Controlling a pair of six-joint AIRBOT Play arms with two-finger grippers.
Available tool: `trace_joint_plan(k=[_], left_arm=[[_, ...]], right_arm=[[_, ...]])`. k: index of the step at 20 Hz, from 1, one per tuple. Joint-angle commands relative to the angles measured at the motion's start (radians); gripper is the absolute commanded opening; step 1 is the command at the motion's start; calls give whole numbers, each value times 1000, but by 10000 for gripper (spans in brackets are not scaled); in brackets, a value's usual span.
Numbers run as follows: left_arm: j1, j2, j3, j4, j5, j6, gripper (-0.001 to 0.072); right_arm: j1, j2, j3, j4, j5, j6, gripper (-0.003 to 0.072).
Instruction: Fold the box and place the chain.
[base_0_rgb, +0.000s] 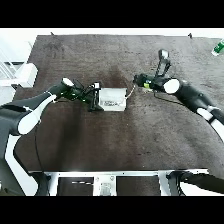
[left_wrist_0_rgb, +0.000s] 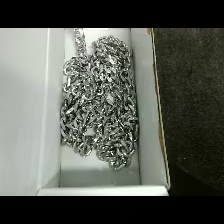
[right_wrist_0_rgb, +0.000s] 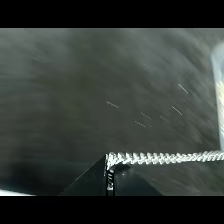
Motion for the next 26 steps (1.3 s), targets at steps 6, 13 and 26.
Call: trace_joint_plan(k=[6,13,26], left_arm=[[1,0,0,0,0,0,527],[1,0,0,0,0,0,527],[1,0,0,0,0,0,527]], right_arm=[[155,306,2,-28,24,-30,9],[276,297,3,-27,25,-26,9],[404,57,-43,25,22,9,9]])
